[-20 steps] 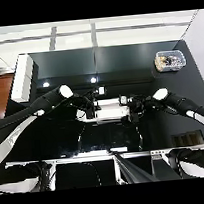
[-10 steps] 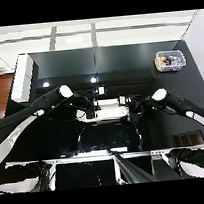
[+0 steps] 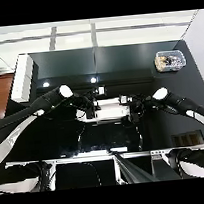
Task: Fold the box and place the chain.
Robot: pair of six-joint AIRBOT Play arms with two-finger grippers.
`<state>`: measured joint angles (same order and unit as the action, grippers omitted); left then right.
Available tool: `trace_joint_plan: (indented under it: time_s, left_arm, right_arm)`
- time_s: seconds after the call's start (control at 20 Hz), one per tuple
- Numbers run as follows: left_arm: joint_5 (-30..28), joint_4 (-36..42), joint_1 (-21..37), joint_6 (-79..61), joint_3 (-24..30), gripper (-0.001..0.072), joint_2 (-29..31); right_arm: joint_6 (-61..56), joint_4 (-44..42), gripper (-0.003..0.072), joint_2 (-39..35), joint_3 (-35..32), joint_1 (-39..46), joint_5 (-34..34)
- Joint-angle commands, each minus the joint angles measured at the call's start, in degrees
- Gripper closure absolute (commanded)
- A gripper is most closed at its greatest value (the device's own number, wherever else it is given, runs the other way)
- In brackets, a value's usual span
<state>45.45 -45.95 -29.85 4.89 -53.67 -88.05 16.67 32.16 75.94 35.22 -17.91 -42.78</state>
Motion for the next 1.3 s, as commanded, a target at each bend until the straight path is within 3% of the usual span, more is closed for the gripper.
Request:
trace_joint_plan:
  time_s: [0.0,1.25]
  left_arm:
    - [0.0,0.0,0.0,0.0,0.0,0.0682,0.0]
    - [0.3,0.0,0.0,0.0,0.0,0.0683,0.0]
  right_arm:
    - [0.0,-0.6,-0.0022,0.0,0.1,-0.1,0.3]
    - [-3.0,2.4,-0.0022,0.3,0.1,-2.4,3.3]
